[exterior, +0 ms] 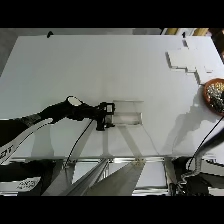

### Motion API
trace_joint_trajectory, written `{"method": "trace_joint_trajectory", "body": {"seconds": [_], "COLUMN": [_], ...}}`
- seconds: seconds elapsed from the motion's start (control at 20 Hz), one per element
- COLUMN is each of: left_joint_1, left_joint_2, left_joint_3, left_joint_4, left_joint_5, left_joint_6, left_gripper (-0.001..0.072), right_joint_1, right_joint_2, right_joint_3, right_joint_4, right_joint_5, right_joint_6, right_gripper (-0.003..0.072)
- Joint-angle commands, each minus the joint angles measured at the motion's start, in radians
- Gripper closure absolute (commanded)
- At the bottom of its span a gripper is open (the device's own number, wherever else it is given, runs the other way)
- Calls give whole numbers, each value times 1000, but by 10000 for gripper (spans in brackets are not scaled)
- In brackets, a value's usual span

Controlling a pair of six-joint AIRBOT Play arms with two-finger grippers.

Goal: Fold the box and place the chain.

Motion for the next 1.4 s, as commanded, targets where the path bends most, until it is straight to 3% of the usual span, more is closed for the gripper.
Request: {"method": "trace_joint_trajectory", "body": {"seconds": [0.0, 0.4, 1.2, 1.25, 1.35], "left_joint_1": [0, 0, 0, 0, 0], "left_joint_2": [0, 0, 0, 0, 0], "left_joint_3": [0, 0, 0, 0, 0], "left_joint_4": [0, 0, 0, 0, 0], "left_joint_5": [0, 0, 0, 0, 0], "left_joint_6": [0, 0, 0, 0, 0], "left_gripper": [700, 700, 700, 700, 700], "right_joint_1": [-51, -90, -90, -90, -90], "right_joint_2": [-16, -62, -118, -118, -118], "right_joint_3": [0, 0, 0, 0, 0], "right_joint_4": [34, 233, 225, 225, 225], "right_joint_5": [24, -12, -57, -60, -59], "right_joint_6": [-4, -153, -126, -126, -126], "right_gripper": [468, 466, 468, 473, 612]}}
